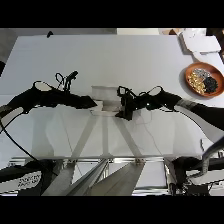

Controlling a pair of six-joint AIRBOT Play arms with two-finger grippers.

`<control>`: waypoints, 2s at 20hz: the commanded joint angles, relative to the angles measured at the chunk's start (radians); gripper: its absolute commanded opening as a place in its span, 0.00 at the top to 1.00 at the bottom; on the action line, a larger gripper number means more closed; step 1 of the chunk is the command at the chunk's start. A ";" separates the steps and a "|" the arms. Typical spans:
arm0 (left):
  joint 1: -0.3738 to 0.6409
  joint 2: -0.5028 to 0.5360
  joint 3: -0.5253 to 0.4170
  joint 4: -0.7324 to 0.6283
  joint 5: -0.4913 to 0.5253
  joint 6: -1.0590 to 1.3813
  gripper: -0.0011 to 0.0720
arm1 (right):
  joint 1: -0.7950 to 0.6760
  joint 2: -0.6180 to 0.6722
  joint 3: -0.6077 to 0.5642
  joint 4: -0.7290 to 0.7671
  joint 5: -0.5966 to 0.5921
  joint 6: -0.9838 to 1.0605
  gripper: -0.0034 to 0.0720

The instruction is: Fold the box and place the chain.

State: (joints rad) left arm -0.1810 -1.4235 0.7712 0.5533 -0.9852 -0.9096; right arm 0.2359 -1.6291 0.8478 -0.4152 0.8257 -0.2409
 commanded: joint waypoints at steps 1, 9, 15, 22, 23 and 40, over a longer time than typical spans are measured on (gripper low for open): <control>-0.014 -0.014 -0.001 0.006 0.034 0.017 0.39 | 0.001 0.000 0.000 0.000 0.000 0.000 0.26; -0.015 -0.013 0.000 0.061 0.114 0.030 0.39 | 0.001 0.000 0.000 0.000 0.000 0.000 0.26; -0.040 0.034 0.000 0.070 0.127 0.027 0.20 | 0.001 0.000 0.000 0.000 0.000 0.000 0.26; -0.148 0.080 0.041 0.455 0.169 -0.312 0.20 | 0.001 0.000 0.000 0.000 0.000 0.000 0.26; -0.171 0.080 0.049 0.545 0.174 -0.384 0.20 | 0.001 0.000 0.000 0.000 0.000 0.000 0.26; -0.363 -0.029 0.233 0.914 -0.016 -1.000 0.45 | 0.001 0.000 0.000 0.000 0.000 0.000 0.26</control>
State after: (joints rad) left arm -0.5266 -1.4139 0.9852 1.4494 -0.9493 -1.7939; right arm 0.2363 -1.6291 0.8478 -0.4152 0.8253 -0.2413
